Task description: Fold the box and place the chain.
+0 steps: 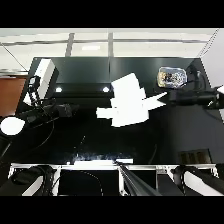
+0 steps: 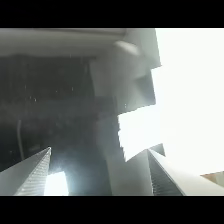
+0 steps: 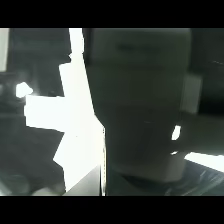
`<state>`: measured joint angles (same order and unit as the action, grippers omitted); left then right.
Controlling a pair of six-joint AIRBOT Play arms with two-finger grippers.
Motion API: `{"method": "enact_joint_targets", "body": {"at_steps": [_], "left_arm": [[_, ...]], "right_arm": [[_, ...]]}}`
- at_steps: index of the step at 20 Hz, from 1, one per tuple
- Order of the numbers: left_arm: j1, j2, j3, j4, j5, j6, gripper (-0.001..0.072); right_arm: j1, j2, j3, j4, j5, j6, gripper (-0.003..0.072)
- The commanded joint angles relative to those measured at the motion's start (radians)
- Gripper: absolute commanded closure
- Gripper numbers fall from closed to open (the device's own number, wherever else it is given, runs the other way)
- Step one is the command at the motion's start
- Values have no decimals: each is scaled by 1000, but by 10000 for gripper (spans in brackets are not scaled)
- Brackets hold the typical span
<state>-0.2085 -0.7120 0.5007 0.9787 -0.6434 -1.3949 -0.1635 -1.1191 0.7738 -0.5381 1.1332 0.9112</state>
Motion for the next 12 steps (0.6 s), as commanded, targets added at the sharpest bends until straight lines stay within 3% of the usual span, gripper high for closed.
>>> {"method": "enact_joint_targets", "body": {"at_steps": [1, 5, 9, 12], "left_arm": [[-24, -21, 0, 0, -43, 8, 2], [-128, -104, 0, -26, -48, 26, 2], [-132, -249, 0, -217, -46, 50, 5], [-114, -389, 1, -389, -133, 249, 5]], "right_arm": [[214, 258, -220, -13, -289, -13, 670], [388, 373, -391, -17, -405, 12, 670], [505, 373, -442, -20, -438, 26, 670], [527, 373, -442, -19, -463, 37, 670]]}}
